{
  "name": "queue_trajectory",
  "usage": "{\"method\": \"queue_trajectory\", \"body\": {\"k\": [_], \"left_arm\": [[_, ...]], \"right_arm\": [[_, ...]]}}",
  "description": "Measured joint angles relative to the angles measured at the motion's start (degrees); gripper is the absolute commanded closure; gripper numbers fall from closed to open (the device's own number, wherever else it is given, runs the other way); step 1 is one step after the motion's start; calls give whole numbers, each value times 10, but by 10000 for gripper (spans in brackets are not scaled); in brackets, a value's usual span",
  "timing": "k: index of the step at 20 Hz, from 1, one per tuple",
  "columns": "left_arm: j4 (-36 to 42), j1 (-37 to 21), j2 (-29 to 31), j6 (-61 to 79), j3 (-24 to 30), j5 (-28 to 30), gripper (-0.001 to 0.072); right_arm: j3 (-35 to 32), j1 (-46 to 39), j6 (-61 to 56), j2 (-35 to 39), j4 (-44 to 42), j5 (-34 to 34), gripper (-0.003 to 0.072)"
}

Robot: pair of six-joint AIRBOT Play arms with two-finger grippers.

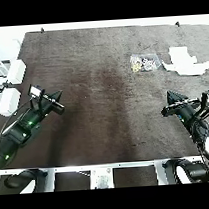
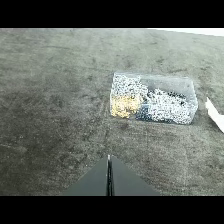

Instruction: Fold the box and place the chain.

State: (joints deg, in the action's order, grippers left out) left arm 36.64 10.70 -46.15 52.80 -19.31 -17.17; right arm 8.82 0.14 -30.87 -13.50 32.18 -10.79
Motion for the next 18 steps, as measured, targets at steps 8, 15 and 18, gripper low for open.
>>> {"method": "queue_trajectory", "body": {"k": [8,15,18], "left_arm": [[-207,-35,142,2,12,189,690],[-256,-37,179,2,28,206,690],[-261,-37,182,2,29,209,690]], "right_arm": [[0,0,0,0,0,0,680],[0,0,0,0,0,0,680],[0,0,0,0,0,0,680]]}}
